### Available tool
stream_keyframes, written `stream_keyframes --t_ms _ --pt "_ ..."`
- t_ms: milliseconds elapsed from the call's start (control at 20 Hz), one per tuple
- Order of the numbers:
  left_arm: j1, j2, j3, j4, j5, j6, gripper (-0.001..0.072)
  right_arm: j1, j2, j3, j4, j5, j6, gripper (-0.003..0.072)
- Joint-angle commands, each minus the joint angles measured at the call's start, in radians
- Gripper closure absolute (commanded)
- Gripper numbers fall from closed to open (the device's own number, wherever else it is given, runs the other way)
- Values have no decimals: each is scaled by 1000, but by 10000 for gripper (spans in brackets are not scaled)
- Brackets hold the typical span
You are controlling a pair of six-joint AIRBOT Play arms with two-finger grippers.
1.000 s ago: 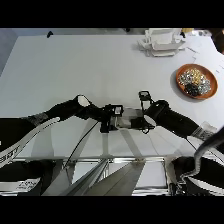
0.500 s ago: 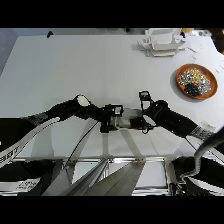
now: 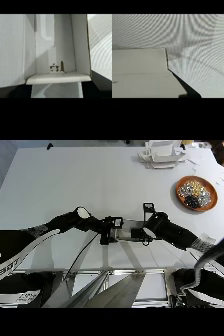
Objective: Fold the box and place the chain.
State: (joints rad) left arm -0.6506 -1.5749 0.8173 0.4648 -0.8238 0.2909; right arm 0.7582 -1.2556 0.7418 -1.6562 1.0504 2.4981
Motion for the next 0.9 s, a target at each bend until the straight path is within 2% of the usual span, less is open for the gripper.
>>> stream_keyframes --t_ms 0,50,100,150,200,400,500,550,700,850 --pt "1 0 1 -1 1 -3 562 0 1 1 -15 13 4 669" --pt "1 0 1 -1 0 -3 562 0 4 1 -15 13 -14 641" --pt "1 0 1 -1 0 -3 562 0 13 1 -15 12 -52 542" --pt "1 0 1 -1 0 -3 562 0 33 1 -16 12 -107 413" --pt "1 0 1 -1 0 -3 562 0 60 1 -21 14 -164 373" --pt "1 0 1 -1 0 -3 562 0 229 1 -21 97 -359 338" --pt "1 0 1 -1 1 -3 562 0 340 4 -19 172 -460 228" --pt "1 0 1 -1 1 -3 562 0 399 15 -21 203 -517 201" --pt "1 0 1 -1 0 -3 562 -39 508 121 -70 257 -630 205" --pt "1 0 1 -1 0 -3 562 -240 509 267 -113 201 -763 206"
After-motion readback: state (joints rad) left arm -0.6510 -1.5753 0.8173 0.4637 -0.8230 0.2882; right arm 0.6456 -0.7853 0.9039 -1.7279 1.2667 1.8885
